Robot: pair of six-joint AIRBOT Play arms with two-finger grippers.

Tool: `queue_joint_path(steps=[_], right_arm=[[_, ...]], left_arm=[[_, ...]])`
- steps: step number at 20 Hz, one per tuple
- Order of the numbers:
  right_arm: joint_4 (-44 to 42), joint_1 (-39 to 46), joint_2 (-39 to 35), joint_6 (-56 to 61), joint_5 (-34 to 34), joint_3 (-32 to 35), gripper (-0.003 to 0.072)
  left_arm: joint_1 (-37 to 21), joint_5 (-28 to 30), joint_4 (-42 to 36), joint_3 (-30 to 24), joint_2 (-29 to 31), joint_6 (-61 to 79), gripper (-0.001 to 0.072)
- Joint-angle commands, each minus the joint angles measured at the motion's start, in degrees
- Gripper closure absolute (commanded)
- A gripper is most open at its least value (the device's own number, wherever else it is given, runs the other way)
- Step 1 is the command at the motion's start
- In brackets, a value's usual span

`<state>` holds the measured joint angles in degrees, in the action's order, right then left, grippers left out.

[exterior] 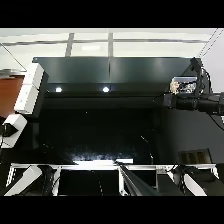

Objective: Fold the box and place the chain.

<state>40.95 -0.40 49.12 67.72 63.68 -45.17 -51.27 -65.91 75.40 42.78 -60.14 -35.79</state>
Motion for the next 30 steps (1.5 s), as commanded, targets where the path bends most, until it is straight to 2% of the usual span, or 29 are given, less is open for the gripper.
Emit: queue_joint_path(steps=[1, 3, 9, 10, 11, 15, 18, 22, 24, 25, 26, 27, 28, 30], right_arm=[[0.02, 0.02, 0.02, 1.09, -1.20, -0.04, 0.0663], [0.02, 0.02, 0.02, 1.18, -1.09, -0.04, 0.0663], [0.02, 0.02, 0.02, 1.55, -1.44, -0.04, 0.0663], [0.02, 0.02, 0.02, 1.60, -1.84, -0.04, 0.0663], [0.02, 0.02, 0.02, 1.81, -2.10, -0.04, 0.0663], [0.00, 0.02, 0.02, 2.21, -2.05, -0.04, 0.0663], [0.02, 0.02, 0.02, 2.21, -3.10, -0.04, 0.0663], [-0.07, 0.00, 0.02, 2.19, -5.31, -0.17, 0.0664], [-0.28, 0.00, 0.02, 2.14, -8.00, -1.44, 0.0664], [0.35, 0.00, 0.07, 2.12, -9.57, -3.02, 0.0664], [1.92, -0.09, 0.09, 2.14, -10.88, -5.27, 0.0664], [5.33, -0.46, 0.09, 2.16, -11.23, -7.61, 0.0665], [11.93, -1.25, 0.09, 2.51, -10.58, -10.03, 0.0664], [29.64, -2.51, 0.04, 11.02, -6.45, -13.18, 0.0664]], left_arm=[[-0.96, 5.84, -7.37, -0.04, -1.33, 8.46, 0.0420], [-0.98, 6.95, -9.86, -0.04, -3.10, 10.60, 0.0420], [-0.33, 8.94, -10.03, -0.70, -6.91, 11.08, 0.0407], [-0.02, 10.01, -10.10, -1.09, -6.91, 11.43, 0.0280], [0.33, 11.63, -10.03, -1.44, -6.91, 11.41, 0.0016], [0.85, 11.10, -10.54, -1.03, -6.01, 11.37, -0.0001], [3.04, 9.62, -15.06, 1.86, -2.89, 11.34, -0.0001], [10.29, 8.52, -20.92, 8.39, 1.88, 9.88, -0.0001], [15.72, 10.49, -25.79, 12.17, 2.86, 2.62, 0.0008], [19.26, 10.67, -29.90, 14.03, 2.67, -0.96, 0.0143], [23.32, 10.58, -31.87, 15.63, 2.43, -2.27, 0.0504], [28.70, 9.99, -31.82, 17.11, 2.25, -2.67, 0.0684], [34.53, 10.49, -30.75, 17.84, 2.21, -5.22, 0.0684], [48.04, 12.20, -22.25, 18.97, 2.27, -15.63, 0.0686]])
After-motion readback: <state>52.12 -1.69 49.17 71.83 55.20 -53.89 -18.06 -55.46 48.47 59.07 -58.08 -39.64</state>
